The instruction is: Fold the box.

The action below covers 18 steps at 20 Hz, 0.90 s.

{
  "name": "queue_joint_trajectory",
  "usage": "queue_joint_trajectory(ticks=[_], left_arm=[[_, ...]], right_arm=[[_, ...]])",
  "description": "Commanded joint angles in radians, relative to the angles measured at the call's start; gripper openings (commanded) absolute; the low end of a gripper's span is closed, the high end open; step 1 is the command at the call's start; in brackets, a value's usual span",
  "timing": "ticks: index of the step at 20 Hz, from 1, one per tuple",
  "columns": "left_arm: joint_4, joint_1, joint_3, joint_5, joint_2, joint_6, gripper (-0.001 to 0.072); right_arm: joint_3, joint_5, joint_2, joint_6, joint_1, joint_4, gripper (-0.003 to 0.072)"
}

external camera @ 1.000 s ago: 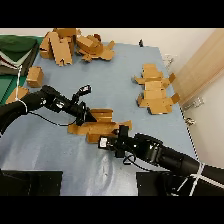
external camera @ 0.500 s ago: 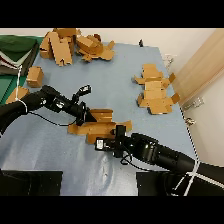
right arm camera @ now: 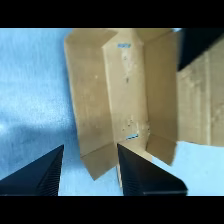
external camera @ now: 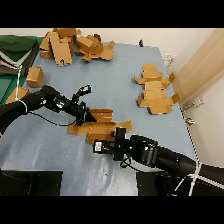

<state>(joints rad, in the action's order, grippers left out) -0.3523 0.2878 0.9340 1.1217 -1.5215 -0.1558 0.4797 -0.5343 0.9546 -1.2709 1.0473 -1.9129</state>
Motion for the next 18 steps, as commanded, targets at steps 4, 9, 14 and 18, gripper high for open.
queue_joint_trajectory(ticks=[4, 9, 14, 18], left_arm=[[0.0, -0.001, 0.001, 0.0, 0.0, 0.0, 0.0014], [0.0, -0.001, 0.001, 0.0, 0.0, 0.0, 0.0014], [0.0, -0.001, 0.001, 0.0, 0.0, 0.0, 0.0014], [0.0, -0.001, 0.001, 0.0, 0.0, 0.0, 0.0014]], right_arm=[[0.001, 0.025, 0.086, -0.005, -0.001, -0.105, 0.0535], [0.021, 0.053, 0.087, -0.138, -0.015, -0.201, 0.0534], [0.023, 0.082, 0.087, -0.143, -0.111, -0.203, 0.0535], [0.033, 0.125, 0.087, -0.143, -0.169, -0.202, 0.0538]])
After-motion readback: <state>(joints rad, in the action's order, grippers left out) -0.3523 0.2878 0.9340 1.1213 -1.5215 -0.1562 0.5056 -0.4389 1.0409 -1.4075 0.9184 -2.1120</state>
